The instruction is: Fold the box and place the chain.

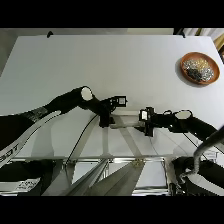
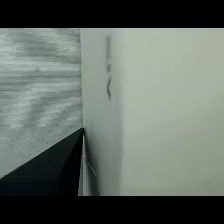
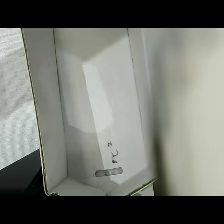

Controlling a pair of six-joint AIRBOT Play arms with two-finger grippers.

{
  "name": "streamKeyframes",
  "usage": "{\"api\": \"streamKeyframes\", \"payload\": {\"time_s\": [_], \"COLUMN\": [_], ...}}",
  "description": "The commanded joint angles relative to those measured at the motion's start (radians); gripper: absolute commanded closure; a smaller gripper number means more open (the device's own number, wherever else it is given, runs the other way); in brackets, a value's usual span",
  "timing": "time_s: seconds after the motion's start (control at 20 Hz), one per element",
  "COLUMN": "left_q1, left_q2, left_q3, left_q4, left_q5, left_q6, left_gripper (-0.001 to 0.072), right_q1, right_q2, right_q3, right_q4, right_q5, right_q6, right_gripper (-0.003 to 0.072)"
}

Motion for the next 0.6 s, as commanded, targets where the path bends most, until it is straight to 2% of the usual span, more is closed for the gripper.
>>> {"api": "streamKeyframes", "payload": {"time_s": [0.0,0.3,0.55], "left_q1": [0.002,0.002,0.002], "left_q2": [0.027,0.139,0.210], "left_q3": [0.002,0.002,0.002], "left_q4": [-0.005,0.149,0.318], "left_q5": [-0.005,-0.015,-0.132], "left_q6": [0.002,-0.109,-0.259], "left_gripper": [0.0287,0.0287,0.0289], "right_q1": [0.000,0.000,0.000], "right_q2": [0.000,0.000,0.000], "right_q3": [-0.001,-0.001,-0.001], "right_q4": [-0.003,-0.003,-0.003], "right_q5": [0.014,0.014,0.013], "right_q6": [0.005,0.005,0.005], "right_gripper": [0.0424,0.0424,0.0424]}}
